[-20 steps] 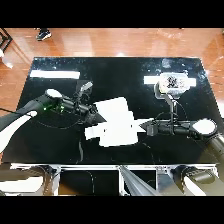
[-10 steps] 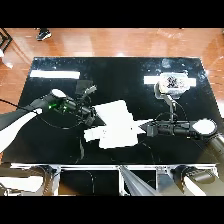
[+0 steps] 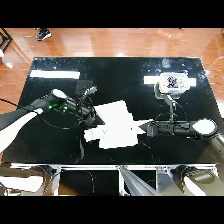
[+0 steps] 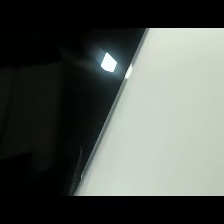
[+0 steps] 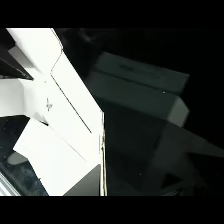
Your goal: Fold the box and place the chain.
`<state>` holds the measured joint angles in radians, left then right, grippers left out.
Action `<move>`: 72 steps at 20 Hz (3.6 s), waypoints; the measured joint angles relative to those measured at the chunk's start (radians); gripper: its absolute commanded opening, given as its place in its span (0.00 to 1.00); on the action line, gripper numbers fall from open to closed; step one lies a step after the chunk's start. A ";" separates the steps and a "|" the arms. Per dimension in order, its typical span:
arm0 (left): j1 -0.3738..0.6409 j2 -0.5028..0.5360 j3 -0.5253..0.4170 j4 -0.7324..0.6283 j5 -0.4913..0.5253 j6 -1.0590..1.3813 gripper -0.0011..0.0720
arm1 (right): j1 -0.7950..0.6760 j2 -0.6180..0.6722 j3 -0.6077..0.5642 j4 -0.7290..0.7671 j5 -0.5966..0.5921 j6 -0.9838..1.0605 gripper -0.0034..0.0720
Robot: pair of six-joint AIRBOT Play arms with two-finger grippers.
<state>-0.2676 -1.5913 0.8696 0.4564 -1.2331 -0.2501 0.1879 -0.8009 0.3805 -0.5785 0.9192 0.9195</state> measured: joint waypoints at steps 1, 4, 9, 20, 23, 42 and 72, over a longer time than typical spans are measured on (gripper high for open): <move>0.000 0.000 0.000 0.000 -0.001 0.000 0.46 | 0.000 0.000 0.000 -0.001 0.000 0.000 0.07; 0.000 0.000 0.000 0.003 -0.011 0.001 0.05 | 0.000 0.000 0.000 -0.001 0.000 0.005 0.85; 0.000 0.000 0.016 0.005 -0.037 0.016 0.05 | -0.008 0.000 0.013 -0.036 0.017 0.044 0.98; -0.108 0.126 0.082 0.248 0.084 0.066 0.04 | -0.230 0.021 0.426 -0.365 0.460 0.071 0.98; -0.175 0.203 0.068 0.333 0.175 0.069 0.04 | -0.227 0.024 0.462 -0.373 0.481 0.064 0.98; -0.290 0.253 -0.119 0.370 0.526 0.224 0.05 | 0.043 0.021 0.150 -0.422 0.217 -0.383 0.98; -0.290 0.246 -0.119 0.376 0.455 0.318 0.05 | 0.417 -0.098 0.002 -0.291 -0.249 -0.647 0.98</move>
<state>-0.5579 -1.3453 0.7506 0.8326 -0.7784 0.0681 0.6044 -0.8986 0.3828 -0.8696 0.6701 0.2726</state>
